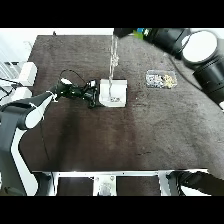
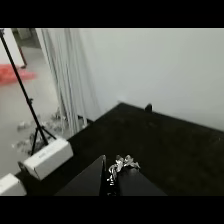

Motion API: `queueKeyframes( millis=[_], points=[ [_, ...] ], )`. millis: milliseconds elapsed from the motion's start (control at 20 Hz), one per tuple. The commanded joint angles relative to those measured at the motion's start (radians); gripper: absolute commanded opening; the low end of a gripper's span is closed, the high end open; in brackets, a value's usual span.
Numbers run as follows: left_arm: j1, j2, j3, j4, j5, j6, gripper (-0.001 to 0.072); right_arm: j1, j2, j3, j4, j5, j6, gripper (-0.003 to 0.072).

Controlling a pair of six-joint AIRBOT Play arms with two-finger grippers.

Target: Fold the box and place the chain.

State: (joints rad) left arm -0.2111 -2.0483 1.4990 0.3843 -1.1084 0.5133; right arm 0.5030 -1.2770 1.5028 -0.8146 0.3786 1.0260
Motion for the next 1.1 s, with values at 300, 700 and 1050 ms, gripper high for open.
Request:
queueKeyframes(
  millis=[300, 700, 1050],
  points=[
    [0.000, 0.000, 0.000, 0.000, 0.000, 0.000, 0.0347, -0.002, -0.095, -0.459, 0.029, -0.109, 0.021, 0.0005],
    [0.000, 0.000, 0.000, 0.000, 0.000, 0.000, 0.0347, -0.048, -0.108, -0.472, -0.014, -0.109, -0.018, 0.0553],
    [0.000, 0.000, 0.000, 0.000, 0.000, 0.000, 0.0347, -0.233, 0.076, -0.470, -0.061, -0.074, -0.027, 0.0492]
  ],
)
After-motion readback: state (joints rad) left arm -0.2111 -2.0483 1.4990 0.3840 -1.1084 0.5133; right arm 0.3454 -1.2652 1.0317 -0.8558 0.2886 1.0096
